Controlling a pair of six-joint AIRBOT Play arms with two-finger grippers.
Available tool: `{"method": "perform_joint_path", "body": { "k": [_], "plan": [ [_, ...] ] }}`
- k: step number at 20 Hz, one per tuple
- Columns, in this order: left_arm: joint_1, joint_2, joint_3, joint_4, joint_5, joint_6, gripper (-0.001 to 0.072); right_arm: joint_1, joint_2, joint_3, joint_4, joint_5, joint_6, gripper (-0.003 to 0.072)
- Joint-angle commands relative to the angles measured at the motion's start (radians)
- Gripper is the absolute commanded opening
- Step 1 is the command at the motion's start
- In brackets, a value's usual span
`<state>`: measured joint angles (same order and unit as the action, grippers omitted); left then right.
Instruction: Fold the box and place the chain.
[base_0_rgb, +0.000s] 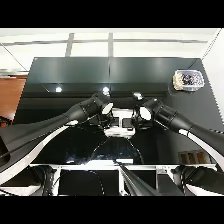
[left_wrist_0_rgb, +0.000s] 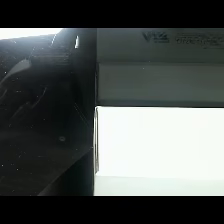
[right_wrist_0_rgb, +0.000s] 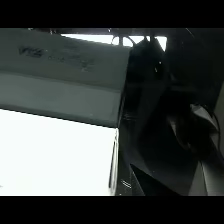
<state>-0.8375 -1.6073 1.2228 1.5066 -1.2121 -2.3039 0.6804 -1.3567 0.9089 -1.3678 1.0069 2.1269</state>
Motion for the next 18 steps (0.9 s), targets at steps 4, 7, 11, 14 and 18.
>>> {"method": "perform_joint_path", "body": {
  "k": [4, 7, 11, 14, 18],
  "plan": [
    [0.001, 0.0, 0.001, 0.004, 0.003, 0.0, 0.0028, -0.011, -0.005, 0.001, 0.053, -0.018, 0.034, 0.0375],
    [0.001, 0.0, 0.001, 0.004, 0.004, 0.0, 0.0028, -0.011, -0.026, 0.005, 0.055, 0.012, 0.034, 0.0375],
    [0.0, 0.0, 0.001, 0.003, 0.002, 0.0, 0.0028, 0.004, -0.052, 0.014, 0.027, 0.029, 0.028, 0.0374],
    [0.0, 0.0, 0.001, 0.003, -0.001, 0.0, 0.0028, 0.016, -0.056, 0.014, 0.001, 0.029, 0.055, 0.0372],
    [0.0, 0.0, 0.001, 0.003, -0.002, 0.0, 0.0028, 0.016, -0.056, 0.016, 0.001, 0.034, 0.061, 0.0303]
  ]
}}
